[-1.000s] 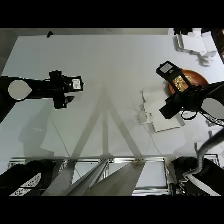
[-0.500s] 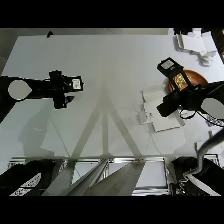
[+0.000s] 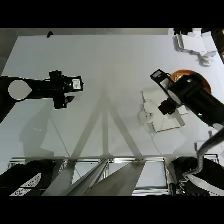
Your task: Fold the box and place the chain.
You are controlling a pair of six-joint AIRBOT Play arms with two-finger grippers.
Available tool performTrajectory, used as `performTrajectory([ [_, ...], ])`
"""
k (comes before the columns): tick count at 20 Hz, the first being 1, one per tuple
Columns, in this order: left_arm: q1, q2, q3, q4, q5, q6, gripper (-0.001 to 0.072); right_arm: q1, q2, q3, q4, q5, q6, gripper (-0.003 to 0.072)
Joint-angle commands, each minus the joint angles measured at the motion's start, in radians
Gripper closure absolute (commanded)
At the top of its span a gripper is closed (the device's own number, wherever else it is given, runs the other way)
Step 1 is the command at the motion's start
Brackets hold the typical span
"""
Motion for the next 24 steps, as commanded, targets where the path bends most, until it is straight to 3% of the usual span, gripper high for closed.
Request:
performTrajectory([
  [1, 0.001, 0.0, 0.001, 0.0, 0.0, 0.0, 0.0208, -0.001, -0.156, 0.0, -0.134, 0.062, 0.053, 0.0221],
  [7, 0.001, 0.0, 0.001, 0.0, 0.0, 0.0, 0.0208, -0.119, -0.244, 0.0, -0.129, 0.022, 0.184, 0.0203],
  [8, 0.001, 0.0, 0.001, 0.0, 0.0, 0.0, 0.0208, -0.143, -0.244, 0.0, -0.119, 0.018, 0.195, 0.0189],
  [9, 0.001, 0.0, 0.001, 0.0, 0.0, 0.0, 0.0208, -0.161, -0.244, 0.0, -0.108, 0.016, 0.196, 0.0088],
  [14, 0.001, 0.0, 0.001, 0.0, 0.0, 0.0, 0.0208, -0.169, -0.244, 0.0, -0.001, -0.039, 0.196, 0.0075],
  [15, 0.001, 0.0, 0.001, 0.0, 0.0, 0.0, 0.0208, -0.169, -0.244, 0.0, 0.029, -0.066, 0.197, 0.0079],
  [17, 0.001, 0.0, 0.001, 0.0, 0.0, 0.0, 0.0208, -0.17, -0.244, 0.0, 0.006, -0.084, 0.211, 0.0163],
  [20, 0.001, 0.0, 0.001, 0.0, 0.0, 0.0, 0.0208, -0.173, -0.255, 0.0, -0.067, -0.061, 0.232, 0.0179],
  [22, 0.001, 0.0, 0.001, 0.0, 0.0, 0.0, 0.0208, -0.173, -0.276, 0.0, -0.069, -0.059, 0.233, 0.0278],
  [24, 0.001, 0.0, 0.001, 0.0, 0.0, 0.0, 0.0208, -0.173, -0.308, 0.0, -0.084, -0.044, 0.233, 0.0291],
])
